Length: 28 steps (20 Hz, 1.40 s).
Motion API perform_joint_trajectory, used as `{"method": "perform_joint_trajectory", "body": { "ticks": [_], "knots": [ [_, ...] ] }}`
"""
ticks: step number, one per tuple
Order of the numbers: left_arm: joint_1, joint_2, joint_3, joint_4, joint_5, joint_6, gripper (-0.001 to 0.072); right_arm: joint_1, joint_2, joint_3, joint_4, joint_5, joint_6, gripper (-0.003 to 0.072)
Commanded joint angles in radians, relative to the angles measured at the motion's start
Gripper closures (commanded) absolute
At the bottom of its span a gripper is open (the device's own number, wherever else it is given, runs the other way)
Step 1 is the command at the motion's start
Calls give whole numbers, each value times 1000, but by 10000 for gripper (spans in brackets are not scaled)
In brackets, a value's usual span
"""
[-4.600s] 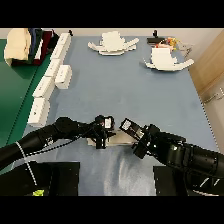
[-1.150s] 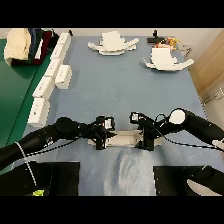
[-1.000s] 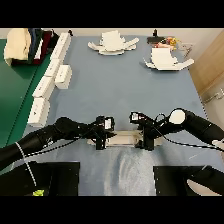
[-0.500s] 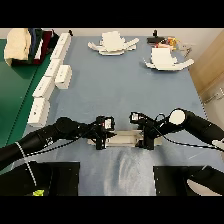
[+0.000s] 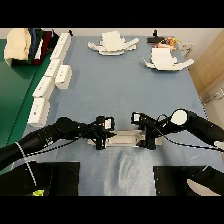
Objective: Fold the box.
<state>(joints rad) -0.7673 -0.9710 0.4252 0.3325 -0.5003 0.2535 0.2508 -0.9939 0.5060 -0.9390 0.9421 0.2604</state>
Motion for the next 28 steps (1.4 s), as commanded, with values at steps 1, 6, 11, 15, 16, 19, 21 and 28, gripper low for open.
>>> {"method": "perform_joint_trajectory", "body": {
  "ticks": [1, 6, 11, 15, 16, 19, 21, 28],
  "knots": [
    [0, 0, 1, 0, 0, 0, 696, -27, 3, -27, 60, 0, -82, 2],
    [0, 0, 1, 0, 0, 0, 696, -39, 3, -93, 162, -67, -216, 3],
    [0, 0, 1, 0, 0, 0, 696, -40, 1, -146, 238, -145, -299, 6],
    [0, 0, 1, 0, 0, 0, 696, -40, -2, -156, 240, -151, -299, 54],
    [0, 0, 1, 0, 0, 0, 696, -40, -2, -156, 240, -150, -299, 130],
    [0, 0, 1, 0, 0, 0, 696, -39, -2, -156, 240, -149, -299, 187],
    [0, 0, 1, 0, 0, 0, 696, -39, -2, -156, 240, -146, -299, 185],
    [0, 0, 1, 0, 0, 0, 696, -39, -2, -156, 240, -138, -298, 181]
  ]
}}
